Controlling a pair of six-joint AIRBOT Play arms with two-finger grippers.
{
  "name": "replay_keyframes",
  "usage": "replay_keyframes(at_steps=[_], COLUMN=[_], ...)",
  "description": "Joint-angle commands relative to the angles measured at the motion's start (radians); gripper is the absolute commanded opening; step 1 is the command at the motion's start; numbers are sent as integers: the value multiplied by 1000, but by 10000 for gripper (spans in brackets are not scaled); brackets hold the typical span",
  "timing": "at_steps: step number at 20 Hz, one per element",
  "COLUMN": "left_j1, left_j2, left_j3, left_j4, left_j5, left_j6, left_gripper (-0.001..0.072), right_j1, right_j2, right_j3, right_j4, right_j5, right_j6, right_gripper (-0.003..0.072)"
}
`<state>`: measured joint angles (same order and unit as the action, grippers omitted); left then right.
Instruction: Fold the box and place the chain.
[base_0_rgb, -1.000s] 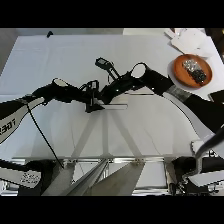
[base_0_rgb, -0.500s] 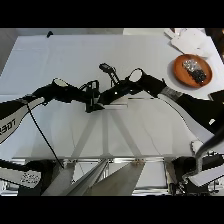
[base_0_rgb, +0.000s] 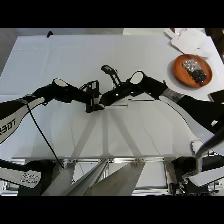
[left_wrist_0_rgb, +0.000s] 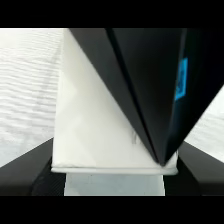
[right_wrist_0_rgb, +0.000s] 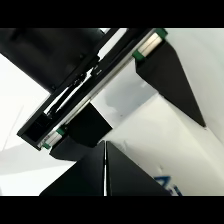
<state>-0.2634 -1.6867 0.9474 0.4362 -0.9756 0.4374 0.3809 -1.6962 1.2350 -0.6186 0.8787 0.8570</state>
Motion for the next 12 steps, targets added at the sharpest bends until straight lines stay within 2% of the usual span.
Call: replay_keyframes(at_steps=[1,4,6,9,12], left_j1=[0,0,0,0,0], left_j2=[1,1,1,1,1], left_j3=[0,0,0,0,0], left_j4=[2,2,2,2,2], left_j5=[-1,-1,-1,-2,-1], left_j6=[1,2,2,2,1], left_gripper=[214,214,214,214,214], right_j1=[-14,-49,-82,-154,-217], right_j2=[52,148,215,274,277], right_j3=[0,-1,-5,-57,-119], right_j4=[21,20,13,44,105], right_j5=[-77,-125,-115,-54,21], right_j6=[2,1,-3,-10,-40], right_gripper=[11,10,8,8,7])
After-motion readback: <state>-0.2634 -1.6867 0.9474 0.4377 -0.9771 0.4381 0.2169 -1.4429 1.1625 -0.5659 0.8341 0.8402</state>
